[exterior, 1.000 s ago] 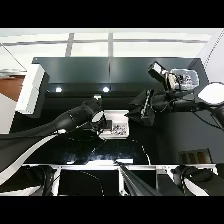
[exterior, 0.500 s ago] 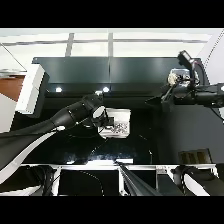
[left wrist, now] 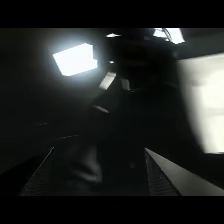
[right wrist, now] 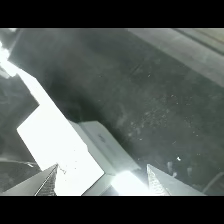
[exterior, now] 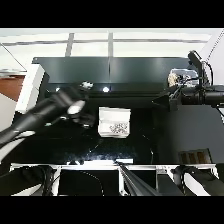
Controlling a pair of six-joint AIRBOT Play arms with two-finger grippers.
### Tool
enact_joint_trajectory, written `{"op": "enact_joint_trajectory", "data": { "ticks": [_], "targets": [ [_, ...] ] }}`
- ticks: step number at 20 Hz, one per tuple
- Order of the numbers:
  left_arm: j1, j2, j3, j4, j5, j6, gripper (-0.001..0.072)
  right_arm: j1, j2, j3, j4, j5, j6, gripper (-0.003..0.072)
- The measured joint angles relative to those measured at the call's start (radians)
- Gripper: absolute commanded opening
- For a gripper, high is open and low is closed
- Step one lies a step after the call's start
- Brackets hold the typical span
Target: Fold the box and place the chain.
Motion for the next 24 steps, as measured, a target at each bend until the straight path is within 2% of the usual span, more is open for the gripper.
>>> {"op": "enact_joint_trajectory", "data": {
  "ticks": [2, 3, 5, 6, 8, 11, 14, 16, 24],
  "targets": [
    [0.133, 0.099, -0.085, -0.043, 0.031, 0.110, 0.0628, -0.002, 0.000, 0.000, 0.000, 0.011, 0.002, 0.0644],
    [0.209, 0.144, -0.130, -0.121, 0.070, 0.212, 0.0629, -0.002, 0.000, 0.000, 0.000, 0.013, 0.002, 0.0643],
    [0.340, 0.201, -0.206, -0.380, 0.130, 0.500, 0.0633, -0.003, 0.000, 0.000, 0.000, 0.015, 0.002, 0.0644],
    [0.391, 0.217, -0.237, -0.513, 0.153, 0.667, 0.0710, -0.003, 0.000, 0.000, 0.000, 0.015, 0.002, 0.0644],
    [0.460, 0.224, -0.296, -0.782, 0.199, 1.066, 0.0706, -0.003, 0.000, 0.000, 0.000, 0.017, 0.002, 0.0645],
    [0.478, 0.186, -0.343, -1.003, 0.266, 1.559, 0.0704, -0.003, 0.000, 0.000, 0.000, 0.018, 0.002, 0.0646],
    [0.460, 0.111, -0.363, -1.102, 0.301, 1.899, 0.0703, -0.003, 0.000, 0.000, 0.000, 0.018, 0.002, 0.0645],
    [0.448, 0.061, -0.368, -1.118, 0.306, 2.051, 0.0703, -0.003, 0.000, 0.000, 0.000, 0.018, 0.002, 0.0644],
    [0.464, -0.110, -0.375, -1.135, 0.330, 2.302, 0.0703, -0.003, 0.000, 0.000, 0.000, 0.001, 0.002, 0.0644]
  ]
}}
